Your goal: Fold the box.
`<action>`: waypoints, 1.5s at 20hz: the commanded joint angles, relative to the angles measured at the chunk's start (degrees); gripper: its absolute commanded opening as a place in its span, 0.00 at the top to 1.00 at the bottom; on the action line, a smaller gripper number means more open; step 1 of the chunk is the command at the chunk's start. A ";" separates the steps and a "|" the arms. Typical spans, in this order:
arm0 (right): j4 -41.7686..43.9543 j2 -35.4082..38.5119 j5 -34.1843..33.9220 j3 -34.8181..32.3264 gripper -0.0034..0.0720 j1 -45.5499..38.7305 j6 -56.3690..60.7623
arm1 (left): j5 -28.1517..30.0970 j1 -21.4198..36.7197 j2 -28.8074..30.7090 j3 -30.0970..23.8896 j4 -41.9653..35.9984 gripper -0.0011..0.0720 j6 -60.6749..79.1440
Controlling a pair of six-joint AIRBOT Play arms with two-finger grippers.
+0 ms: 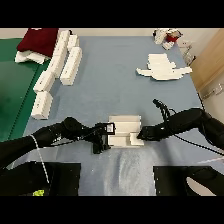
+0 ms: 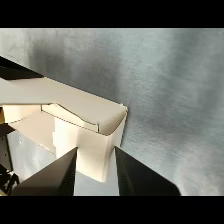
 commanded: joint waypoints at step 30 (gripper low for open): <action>-38.58 -20.85 -5.99 18.67 0.95 30.36 53.75 | 0.00 0.02 0.00 0.07 0.02 0.33 0.00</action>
